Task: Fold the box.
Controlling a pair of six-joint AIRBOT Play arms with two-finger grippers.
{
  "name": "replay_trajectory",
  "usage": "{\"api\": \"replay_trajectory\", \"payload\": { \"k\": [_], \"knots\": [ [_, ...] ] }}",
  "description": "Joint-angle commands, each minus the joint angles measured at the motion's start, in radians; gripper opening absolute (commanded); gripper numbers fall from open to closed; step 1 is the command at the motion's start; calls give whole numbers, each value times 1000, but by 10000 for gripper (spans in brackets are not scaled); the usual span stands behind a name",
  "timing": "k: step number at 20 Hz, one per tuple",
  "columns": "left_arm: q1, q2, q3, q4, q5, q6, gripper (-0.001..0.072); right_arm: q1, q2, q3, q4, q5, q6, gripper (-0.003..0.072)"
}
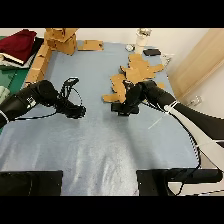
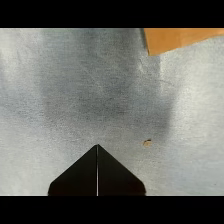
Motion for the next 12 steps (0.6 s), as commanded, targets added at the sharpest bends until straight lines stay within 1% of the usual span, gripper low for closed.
{"api": "replay_trajectory", "payload": {
  "k": [1,4,5,6,7,9,12],
  "knots": [
    [0,0,1,0,0,0,10,0,-1,1,8,-4,0,6],
    [0,0,1,0,0,0,10,-4,-1,11,26,-19,0,10],
    [0,0,1,0,0,0,10,-18,-1,35,12,-37,-2,72],
    [0,0,1,0,0,0,10,-48,-1,75,-13,-62,-8,165],
    [0,0,1,0,0,0,10,-95,-1,127,-41,-87,-9,205],
    [0,0,1,0,0,0,10,-231,-7,237,-63,-118,-84,298],
    [0,0,1,0,0,0,10,-479,-54,377,-16,-127,-221,304]
  ]
}}
